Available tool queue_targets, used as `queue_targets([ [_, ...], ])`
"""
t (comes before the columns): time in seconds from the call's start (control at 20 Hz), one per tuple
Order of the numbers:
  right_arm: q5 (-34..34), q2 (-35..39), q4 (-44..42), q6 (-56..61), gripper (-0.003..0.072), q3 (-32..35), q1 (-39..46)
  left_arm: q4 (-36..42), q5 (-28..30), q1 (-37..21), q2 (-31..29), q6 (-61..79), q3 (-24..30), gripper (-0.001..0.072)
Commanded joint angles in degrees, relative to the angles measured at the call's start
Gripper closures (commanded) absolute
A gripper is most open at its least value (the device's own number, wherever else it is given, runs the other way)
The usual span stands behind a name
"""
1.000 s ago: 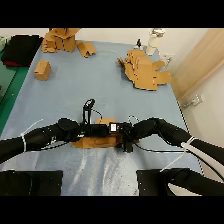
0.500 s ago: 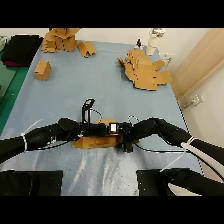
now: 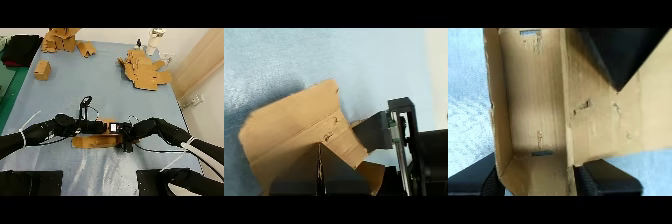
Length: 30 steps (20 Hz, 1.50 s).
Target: Fold the box.
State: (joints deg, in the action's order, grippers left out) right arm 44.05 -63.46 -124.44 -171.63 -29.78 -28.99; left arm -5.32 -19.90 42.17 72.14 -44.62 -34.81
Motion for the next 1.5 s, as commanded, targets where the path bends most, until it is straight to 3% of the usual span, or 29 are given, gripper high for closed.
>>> queue_targets([
  [0.0, -0.02, -0.02, 0.00, 0.02, 0.0196, -0.02, -0.04, -4.59, -1.33, -0.87, 1.55, -0.04, -0.98, 0.0700],
  [0.35, -0.02, -0.02, -0.02, 0.02, 0.0196, -0.02, -0.04, -19.56, -8.70, -4.37, 2.99, -10.23, -3.87, 0.0700],
  [0.65, -0.04, -0.02, 0.00, 0.02, 0.0196, -0.02, -0.04, -19.12, -12.02, -6.69, 3.37, -10.19, -4.17, 0.0699],
  [0.8, -0.02, -0.02, -0.02, 0.02, 0.0196, -0.02, -0.04, -16.63, -19.58, -12.79, 3.34, -6.38, -5.29, 0.0699],
  [1.05, -0.02, -0.02, 0.00, 0.02, 0.0196, -0.02, -0.04, -3.04, -30.58, -19.34, 3.32, 10.40, -8.35, 0.0699],
  [1.25, -0.02, -0.02, 0.00, 0.02, 0.0196, 0.00, -0.04, -2.99, -33.31, -22.10, 3.34, 14.34, -8.33, 0.0699],
  [1.45, -0.04, -0.02, 0.00, 0.02, 0.0196, -0.02, -0.04, -6.12, -45.75, -26.45, 2.32, 21.94, -8.28, 0.0700],
])
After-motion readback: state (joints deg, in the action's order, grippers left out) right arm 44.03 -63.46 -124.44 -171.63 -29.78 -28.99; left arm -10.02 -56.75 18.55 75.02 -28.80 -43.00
